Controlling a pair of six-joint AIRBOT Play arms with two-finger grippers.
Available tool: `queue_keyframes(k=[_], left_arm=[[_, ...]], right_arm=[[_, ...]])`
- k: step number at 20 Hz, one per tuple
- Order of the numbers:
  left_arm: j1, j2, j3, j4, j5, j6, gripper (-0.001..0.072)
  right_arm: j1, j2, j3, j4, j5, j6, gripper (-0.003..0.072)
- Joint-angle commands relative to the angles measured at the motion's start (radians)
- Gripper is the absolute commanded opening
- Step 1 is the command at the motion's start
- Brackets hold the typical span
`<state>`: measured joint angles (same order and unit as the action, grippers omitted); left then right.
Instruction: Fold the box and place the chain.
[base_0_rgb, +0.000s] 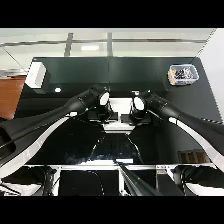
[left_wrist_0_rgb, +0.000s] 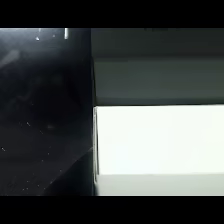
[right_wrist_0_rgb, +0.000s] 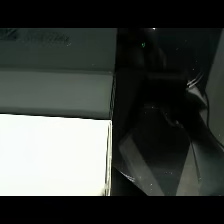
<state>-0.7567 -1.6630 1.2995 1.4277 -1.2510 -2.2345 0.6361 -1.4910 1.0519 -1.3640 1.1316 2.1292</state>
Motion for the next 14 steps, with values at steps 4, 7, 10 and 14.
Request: queue_keyframes(k=[4,7,10,14], left_arm=[[0.001,0.000,0.001,0.003,0.013,0.003,0.0023],[0.001,0.000,0.001,0.003,0.013,0.003,0.0023],[0.001,0.000,0.001,0.003,0.013,0.003,0.0023],[0.001,0.000,0.001,0.003,0.013,0.002,0.0023]], right_arm=[[-0.002,0.008,0.002,-0.010,-0.016,-0.014,0.0072],[-0.018,0.056,0.012,-0.037,-0.017,-0.058,0.0322],[-0.055,0.174,0.024,-0.063,-0.004,-0.127,0.0322],[-0.149,0.399,0.032,-0.257,0.003,-0.185,0.0322]])
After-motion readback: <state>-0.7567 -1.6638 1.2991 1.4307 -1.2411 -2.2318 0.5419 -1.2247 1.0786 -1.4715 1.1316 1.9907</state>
